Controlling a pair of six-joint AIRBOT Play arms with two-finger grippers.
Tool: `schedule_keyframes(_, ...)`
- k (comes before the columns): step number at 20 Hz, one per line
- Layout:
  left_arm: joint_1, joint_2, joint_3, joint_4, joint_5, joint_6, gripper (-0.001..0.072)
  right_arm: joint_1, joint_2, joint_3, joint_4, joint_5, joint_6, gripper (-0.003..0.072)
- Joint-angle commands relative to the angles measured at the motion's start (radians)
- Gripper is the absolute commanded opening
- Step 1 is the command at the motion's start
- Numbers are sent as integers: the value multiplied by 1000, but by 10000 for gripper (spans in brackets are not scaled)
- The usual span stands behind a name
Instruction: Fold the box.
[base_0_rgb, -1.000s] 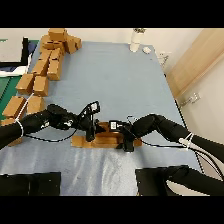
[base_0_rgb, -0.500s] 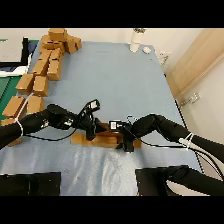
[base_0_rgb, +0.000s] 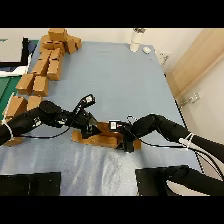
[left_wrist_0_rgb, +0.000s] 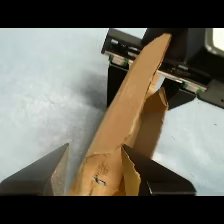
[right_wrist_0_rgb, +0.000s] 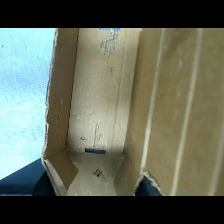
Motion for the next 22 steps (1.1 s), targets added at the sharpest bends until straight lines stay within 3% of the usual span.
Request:
schedule_keyframes(1, 3, 17, 0, 126, -23, -160, 492, 1, 0, 0, 29, 5, 3, 585)
schedule_keyframes(14, 1, 16, -1, 159, -154, -246, 491, 0, 0, 0, 26, 23, 2, 585)
schedule_keyframes(20, 1, 16, -1, 158, -136, -266, 491, 1, 0, 0, 29, 31, 2, 602)
schedule_keyframes(21, 1, 16, -1, 158, -136, -282, 491, 1, 0, 0, 30, 31, 3, 620)
schedule_keyframes(22, 0, 16, -1, 158, -137, -297, 491, 1, 0, 0, 30, 32, 17, 720)
